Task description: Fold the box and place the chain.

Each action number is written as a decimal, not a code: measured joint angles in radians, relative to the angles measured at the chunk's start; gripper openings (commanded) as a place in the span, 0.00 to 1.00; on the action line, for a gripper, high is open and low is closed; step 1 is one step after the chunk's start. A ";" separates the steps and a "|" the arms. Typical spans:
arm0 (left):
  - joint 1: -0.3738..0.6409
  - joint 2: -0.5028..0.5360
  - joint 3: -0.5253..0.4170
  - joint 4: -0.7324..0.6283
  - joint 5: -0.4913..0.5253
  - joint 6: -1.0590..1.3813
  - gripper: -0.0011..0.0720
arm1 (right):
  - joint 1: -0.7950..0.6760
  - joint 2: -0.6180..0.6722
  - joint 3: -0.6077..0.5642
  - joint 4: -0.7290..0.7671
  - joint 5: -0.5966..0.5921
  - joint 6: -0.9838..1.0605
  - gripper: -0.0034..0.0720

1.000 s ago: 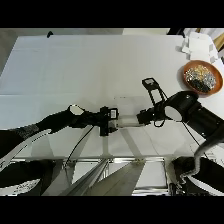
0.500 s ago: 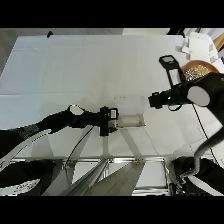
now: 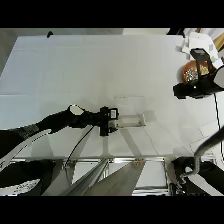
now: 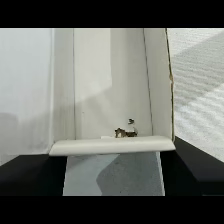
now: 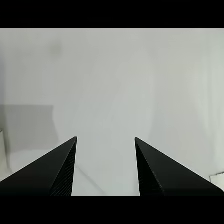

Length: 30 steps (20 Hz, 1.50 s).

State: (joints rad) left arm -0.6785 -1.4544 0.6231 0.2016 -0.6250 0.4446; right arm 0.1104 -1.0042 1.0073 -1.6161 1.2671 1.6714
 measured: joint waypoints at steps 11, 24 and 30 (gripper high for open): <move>0.000 0.000 0.000 0.000 0.000 0.000 0.36 | -0.043 -0.087 0.000 0.001 -0.068 -0.030 0.59; 0.000 0.000 0.000 0.000 0.000 0.000 0.36 | -0.136 -0.095 0.000 -0.001 -0.127 -0.034 0.59; 0.000 0.000 0.000 0.000 0.000 0.000 0.36 | -0.161 -0.095 0.000 0.000 -0.136 -0.047 0.59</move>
